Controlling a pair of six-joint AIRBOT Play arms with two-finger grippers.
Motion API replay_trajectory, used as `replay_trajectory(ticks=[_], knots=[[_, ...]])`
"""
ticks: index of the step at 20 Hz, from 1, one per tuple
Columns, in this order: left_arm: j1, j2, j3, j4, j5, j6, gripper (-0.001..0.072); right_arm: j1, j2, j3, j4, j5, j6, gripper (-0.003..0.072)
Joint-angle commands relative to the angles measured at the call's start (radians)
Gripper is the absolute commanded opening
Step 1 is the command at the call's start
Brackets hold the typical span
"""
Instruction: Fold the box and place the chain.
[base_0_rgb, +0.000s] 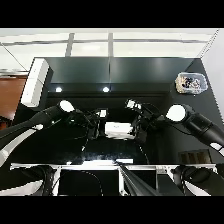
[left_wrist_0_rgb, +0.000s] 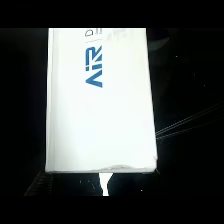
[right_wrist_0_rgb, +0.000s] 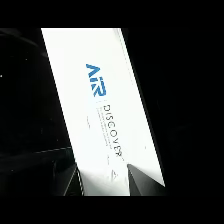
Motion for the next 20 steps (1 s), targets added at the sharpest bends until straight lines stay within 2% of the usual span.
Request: replay_trajectory(ticks=[1,6,8,11,12,13,14,17,20], knots=[[0.0,-0.001,0.0,0.0,0.001,0.0,0.0506,0.001,-0.018,-0.001,-0.008,-0.006,0.004,0.0388],[0.0,-0.001,0.0,0.0,0.001,0.0,0.0506,-0.004,-0.014,0.007,-0.014,0.007,0.031,0.0388],[0.0,-0.001,0.0,0.0,0.001,0.0,0.0506,-0.031,0.024,0.04,-0.016,0.061,0.118,0.0388],[0.0,-0.001,0.0,0.0,0.001,0.0,0.0506,-0.14,0.092,0.061,-0.002,0.2,0.402,0.0388],[0.0,-0.001,0.0,0.0,0.001,0.0,0.0506,-0.173,0.093,0.045,0.036,0.254,0.476,0.0345],[0.0,-0.001,0.0,0.0,0.001,0.0,0.0506,-0.191,0.093,0.008,0.121,0.285,0.491,0.0056],[0.0,-0.001,0.0,0.0,0.001,0.0,0.0506,-0.191,0.093,-0.036,0.219,0.261,0.488,0.0011],[0.0,0.0,0.0,0.0,0.001,0.0,0.0506,-0.147,0.077,-0.129,0.434,0.063,0.489,0.0011],[0.0,0.0,0.0,0.0,0.001,-0.001,0.0506,-0.105,0.025,-0.131,0.48,-0.018,0.489,0.0011]])
